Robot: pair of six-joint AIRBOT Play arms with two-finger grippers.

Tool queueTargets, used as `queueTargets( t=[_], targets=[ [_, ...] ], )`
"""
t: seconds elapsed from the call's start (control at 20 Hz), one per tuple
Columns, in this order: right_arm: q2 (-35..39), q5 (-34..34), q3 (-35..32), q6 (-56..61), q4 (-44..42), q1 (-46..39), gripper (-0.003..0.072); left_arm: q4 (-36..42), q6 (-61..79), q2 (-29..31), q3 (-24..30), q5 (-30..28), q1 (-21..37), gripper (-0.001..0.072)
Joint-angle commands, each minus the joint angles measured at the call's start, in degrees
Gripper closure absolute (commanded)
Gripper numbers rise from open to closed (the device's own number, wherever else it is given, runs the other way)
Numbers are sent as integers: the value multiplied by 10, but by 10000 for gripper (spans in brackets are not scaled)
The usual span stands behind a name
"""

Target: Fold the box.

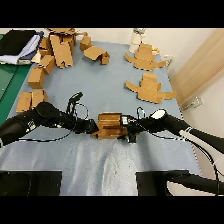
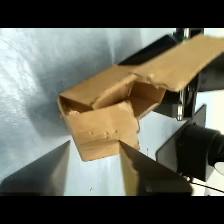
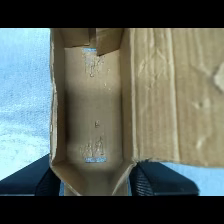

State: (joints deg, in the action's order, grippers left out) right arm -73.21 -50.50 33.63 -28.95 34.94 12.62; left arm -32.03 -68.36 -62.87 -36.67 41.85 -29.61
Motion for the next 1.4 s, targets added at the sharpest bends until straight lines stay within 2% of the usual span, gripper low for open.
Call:
queueTargets(
  t=[0.0, 0.45, 0.6, 0.7, 0.9, 0.95, 1.05, 1.35],
  targets=[
    [0, 0, 0, 0, 0, 0, 126, 0, 0, 0, -2, -3, -23, 107],
    [0, 0, 0, 0, 0, 0, 126, 18, -2, 0, -2, -47, -32, 108],
    [0, 0, 0, 0, 0, 0, 126, -4, -42, 0, -3, -59, -36, 108],
    [0, 0, 0, 0, 0, 0, 126, -90, -121, 0, -14, -59, -51, 108],
    [0, 0, 0, 0, 0, 0, 126, -376, -402, 0, -66, -50, -118, 109],
    [0, 0, 0, 0, 0, 0, 126, -418, -448, -2, -76, -45, -133, 109],
    [0, 0, 0, 0, 0, 0, 126, -438, -483, -15, -90, -29, -151, 109],
    [0, 0, 0, 0, 0, 0, 126, -438, -507, -54, -123, -31, -196, 109]
  ],
)
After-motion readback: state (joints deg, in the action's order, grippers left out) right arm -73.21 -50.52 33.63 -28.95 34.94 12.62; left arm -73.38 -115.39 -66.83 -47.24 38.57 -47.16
